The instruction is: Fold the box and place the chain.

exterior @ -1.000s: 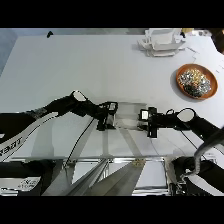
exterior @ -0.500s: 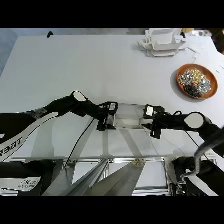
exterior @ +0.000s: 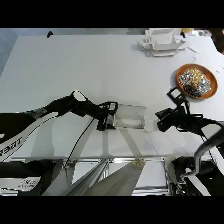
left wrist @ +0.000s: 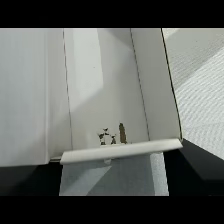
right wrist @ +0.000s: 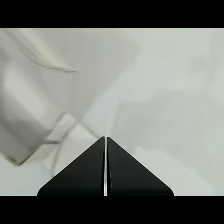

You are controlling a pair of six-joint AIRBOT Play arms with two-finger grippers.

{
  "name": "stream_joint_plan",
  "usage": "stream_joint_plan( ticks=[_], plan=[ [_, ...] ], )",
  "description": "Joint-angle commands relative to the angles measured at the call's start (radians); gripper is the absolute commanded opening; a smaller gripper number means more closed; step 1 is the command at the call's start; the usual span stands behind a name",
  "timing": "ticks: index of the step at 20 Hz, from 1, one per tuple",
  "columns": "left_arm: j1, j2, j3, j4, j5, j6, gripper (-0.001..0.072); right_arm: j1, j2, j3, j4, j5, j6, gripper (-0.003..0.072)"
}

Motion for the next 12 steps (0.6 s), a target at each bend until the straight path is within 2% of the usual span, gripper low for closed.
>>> stream_joint_plan(
  ticks=[1,3,7,12],
  plan=[
    [0.001,0.000,0.000,0.000,0.000,0.000,0.0083,-0.103,-0.058,0.000,-0.068,-0.026,0.330,0.0017],
    [0.001,0.000,0.000,0.000,0.000,0.000,0.0083,-0.111,-0.148,0.000,-0.065,0.000,0.405,0.0017],
    [0.001,0.000,0.000,0.000,0.000,0.000,0.0083,-0.111,-0.341,0.000,0.031,0.093,0.378,0.0017],
    [0.001,0.000,0.000,0.000,0.000,0.000,0.0083,-0.111,-0.393,0.000,0.251,0.137,0.247,0.0017]
  ],
)
